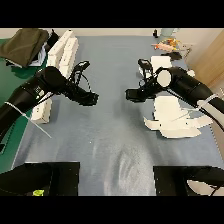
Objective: Fold the box.
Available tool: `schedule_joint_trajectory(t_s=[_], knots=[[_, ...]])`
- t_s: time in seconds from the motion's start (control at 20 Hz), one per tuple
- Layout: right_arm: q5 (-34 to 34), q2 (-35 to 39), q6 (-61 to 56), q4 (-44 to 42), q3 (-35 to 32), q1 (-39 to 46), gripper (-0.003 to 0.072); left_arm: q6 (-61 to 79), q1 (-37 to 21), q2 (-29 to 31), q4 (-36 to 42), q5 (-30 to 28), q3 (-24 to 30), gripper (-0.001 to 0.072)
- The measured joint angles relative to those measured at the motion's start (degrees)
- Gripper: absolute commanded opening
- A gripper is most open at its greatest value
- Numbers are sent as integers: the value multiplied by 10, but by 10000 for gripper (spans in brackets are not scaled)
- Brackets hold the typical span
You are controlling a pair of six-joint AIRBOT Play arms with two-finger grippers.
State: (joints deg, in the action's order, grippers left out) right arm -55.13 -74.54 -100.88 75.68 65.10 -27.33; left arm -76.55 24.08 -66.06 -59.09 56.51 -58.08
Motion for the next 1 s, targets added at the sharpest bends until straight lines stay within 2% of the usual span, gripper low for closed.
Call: schedule_joint_trajectory(t_s=[0.85,1.0], knots=[[7,0,0,0,0,0,6,0,0,0,0,0,0,15],[12,0,0,-1,0,0,6,0,0,0,0,-14,0,15]])
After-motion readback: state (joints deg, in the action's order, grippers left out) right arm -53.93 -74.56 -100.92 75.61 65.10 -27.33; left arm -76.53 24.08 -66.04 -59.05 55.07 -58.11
